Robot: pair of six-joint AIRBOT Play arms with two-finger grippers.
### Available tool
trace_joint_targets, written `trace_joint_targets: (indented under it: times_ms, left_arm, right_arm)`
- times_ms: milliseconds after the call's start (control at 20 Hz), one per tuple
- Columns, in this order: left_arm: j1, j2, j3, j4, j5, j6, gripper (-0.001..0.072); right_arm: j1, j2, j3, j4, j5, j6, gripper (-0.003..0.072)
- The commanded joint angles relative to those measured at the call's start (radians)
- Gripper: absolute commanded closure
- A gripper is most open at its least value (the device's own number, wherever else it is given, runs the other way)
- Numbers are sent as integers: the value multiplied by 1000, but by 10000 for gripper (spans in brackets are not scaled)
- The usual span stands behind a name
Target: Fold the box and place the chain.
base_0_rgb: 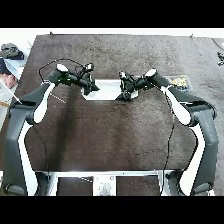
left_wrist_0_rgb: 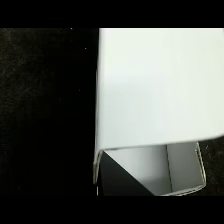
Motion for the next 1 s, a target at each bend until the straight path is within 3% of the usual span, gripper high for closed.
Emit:
trace_joint_targets:
  times_ms: [0, 250, 300, 350, 600, 950]
  left_arm:
    - [0, 0, 0, 0, 0, 0, 696]
    - [0, 0, 0, -1, -20, 0, 694]
    - [0, 0, 0, -1, -34, 0, 528]
    - [0, 1, 0, -5, -41, 0, 310]
    - [18, 24, 6, -23, -98, -19, 304]
    - [119, 118, 8, -21, -183, -63, 304]
  right_arm:
    - [0, -1, 1, 0, 0, 0, 312]
    - [0, -1, 1, 0, 0, 1, 312]
    - [0, -1, 1, 0, 0, 1, 312]
    - [0, -1, 1, 0, 0, 1, 312]
    - [0, -1, 1, 0, 0, 0, 312]
    - [0, -1, 1, 0, 0, 0, 311]
